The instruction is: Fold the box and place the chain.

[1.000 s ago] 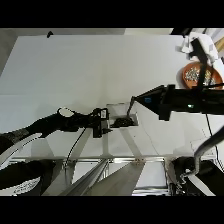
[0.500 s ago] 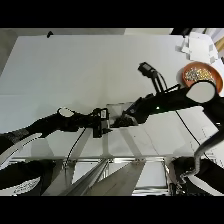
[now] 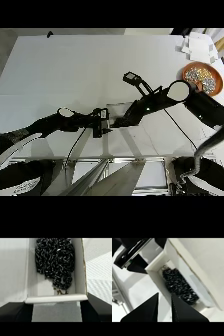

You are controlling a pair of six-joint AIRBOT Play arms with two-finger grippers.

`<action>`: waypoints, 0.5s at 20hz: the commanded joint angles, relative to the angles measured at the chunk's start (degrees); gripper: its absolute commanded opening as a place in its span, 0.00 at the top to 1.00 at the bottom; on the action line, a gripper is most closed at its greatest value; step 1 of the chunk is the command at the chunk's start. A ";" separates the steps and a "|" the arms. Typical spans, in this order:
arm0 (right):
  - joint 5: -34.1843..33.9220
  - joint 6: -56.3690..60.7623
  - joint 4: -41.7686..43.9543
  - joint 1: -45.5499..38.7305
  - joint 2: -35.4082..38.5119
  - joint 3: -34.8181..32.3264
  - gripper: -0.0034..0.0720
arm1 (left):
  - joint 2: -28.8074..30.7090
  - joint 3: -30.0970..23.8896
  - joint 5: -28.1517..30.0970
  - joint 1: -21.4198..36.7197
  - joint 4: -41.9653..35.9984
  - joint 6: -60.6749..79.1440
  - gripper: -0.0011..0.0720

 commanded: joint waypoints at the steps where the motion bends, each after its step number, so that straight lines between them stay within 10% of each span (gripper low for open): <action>1: 2.69 -2.08 -6.91 0.15 -0.42 9.64 0.70 | 0.02 0.00 0.00 -0.02 0.02 0.00 0.84; 10: 9.31 -23.17 -7.67 -4.79 -17.27 22.45 0.70 | 0.02 0.00 0.00 -0.02 0.00 0.00 0.84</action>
